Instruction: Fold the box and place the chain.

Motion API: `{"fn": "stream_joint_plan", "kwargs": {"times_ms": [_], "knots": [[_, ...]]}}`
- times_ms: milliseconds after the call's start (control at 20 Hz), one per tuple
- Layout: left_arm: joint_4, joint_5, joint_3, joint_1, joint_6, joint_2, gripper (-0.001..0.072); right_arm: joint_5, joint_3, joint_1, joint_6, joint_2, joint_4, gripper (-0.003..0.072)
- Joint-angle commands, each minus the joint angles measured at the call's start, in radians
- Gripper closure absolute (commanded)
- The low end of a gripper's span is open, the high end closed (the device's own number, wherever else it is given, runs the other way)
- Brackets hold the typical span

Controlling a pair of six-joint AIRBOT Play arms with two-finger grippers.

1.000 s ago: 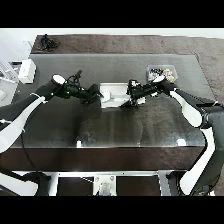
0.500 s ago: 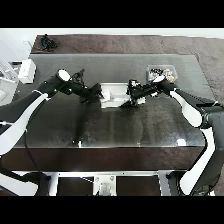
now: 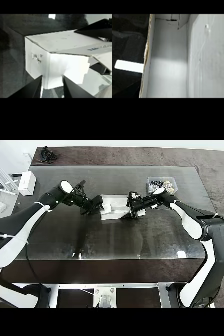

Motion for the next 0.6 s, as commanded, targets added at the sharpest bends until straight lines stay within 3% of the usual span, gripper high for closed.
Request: {"fn": "stream_joint_plan", "kwargs": {"times_ms": [0,300,550], "knots": [[0.022,0.019,0.001,0.000,-0.012,-0.001,0.0402,0.000,0.001,0.000,0.000,0.000,0.000,0.0189],[0.034,0.041,0.006,-0.020,-0.021,-0.005,0.0401,0.000,0.001,0.000,0.000,0.000,0.000,0.0189],[0.108,-0.093,0.147,-0.049,-0.084,-0.088,0.0401,0.000,0.001,0.000,0.000,0.000,0.000,0.0189]]}}
